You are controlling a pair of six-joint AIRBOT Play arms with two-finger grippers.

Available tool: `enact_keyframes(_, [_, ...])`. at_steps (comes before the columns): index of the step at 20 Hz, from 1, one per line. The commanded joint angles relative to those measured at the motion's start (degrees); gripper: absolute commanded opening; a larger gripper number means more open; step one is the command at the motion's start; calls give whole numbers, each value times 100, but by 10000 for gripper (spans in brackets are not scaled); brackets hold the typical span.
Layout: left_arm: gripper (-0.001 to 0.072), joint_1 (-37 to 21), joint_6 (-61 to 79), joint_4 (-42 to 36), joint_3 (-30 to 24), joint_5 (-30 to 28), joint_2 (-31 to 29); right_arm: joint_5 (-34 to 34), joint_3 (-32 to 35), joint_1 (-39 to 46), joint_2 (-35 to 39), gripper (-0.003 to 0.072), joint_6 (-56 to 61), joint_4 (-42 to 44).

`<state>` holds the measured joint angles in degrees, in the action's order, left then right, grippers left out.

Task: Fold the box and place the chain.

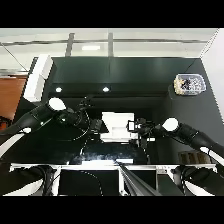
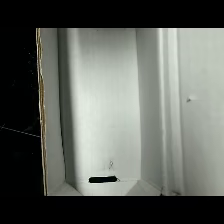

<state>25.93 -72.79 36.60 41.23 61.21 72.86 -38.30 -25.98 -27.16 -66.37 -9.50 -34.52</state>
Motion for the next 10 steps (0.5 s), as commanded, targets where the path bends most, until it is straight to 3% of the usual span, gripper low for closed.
enact_keyframes(1, [595, 306, -619, 490, 129, -402, -7, -2, 0, -4, -2, 136, 2, 0])
enact_keyframes(7, [595, 649, -898, 608, 129, -837, -4, -2, 0, -4, -2, 137, 2, 0])
enact_keyframes(10, [595, 890, -1408, 1285, 129, -1191, 0, -2, 0, -4, -2, 136, 2, 0])
